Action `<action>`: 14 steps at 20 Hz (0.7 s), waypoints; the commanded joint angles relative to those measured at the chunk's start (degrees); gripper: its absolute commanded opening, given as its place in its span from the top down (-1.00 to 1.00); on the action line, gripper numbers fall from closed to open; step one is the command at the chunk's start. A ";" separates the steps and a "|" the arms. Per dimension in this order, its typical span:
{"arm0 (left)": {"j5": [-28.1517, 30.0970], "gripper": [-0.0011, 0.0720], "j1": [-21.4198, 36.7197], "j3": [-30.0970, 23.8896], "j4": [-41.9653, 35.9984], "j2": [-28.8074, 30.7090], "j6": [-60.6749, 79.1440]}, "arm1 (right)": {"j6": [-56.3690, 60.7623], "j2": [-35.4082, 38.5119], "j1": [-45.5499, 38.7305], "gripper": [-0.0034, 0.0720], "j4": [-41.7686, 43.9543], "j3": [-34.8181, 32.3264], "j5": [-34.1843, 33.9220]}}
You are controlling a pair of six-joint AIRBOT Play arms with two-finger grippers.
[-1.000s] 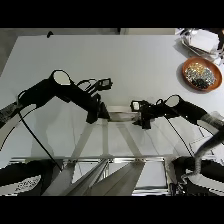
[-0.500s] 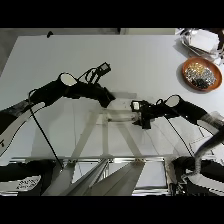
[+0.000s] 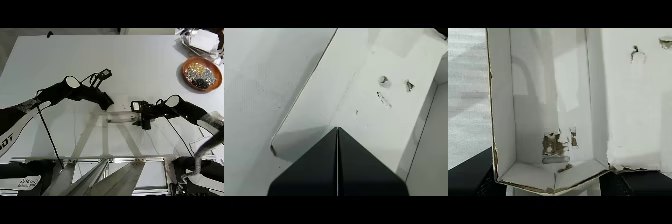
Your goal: Fold the box and place the chain.
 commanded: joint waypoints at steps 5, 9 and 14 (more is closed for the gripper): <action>-3.32 0.97 0.07 0.04 19.63 10.34 -4.31 | 0.02 0.04 -0.04 0.13 0.04 0.07 -0.09; -13.18 0.97 0.26 -0.37 34.80 13.60 -5.88 | 0.02 0.04 -0.04 0.13 0.04 0.07 -0.09; -8.57 0.96 0.55 -9.42 22.03 13.44 18.08 | 0.02 0.04 -0.04 0.13 0.04 0.07 -0.09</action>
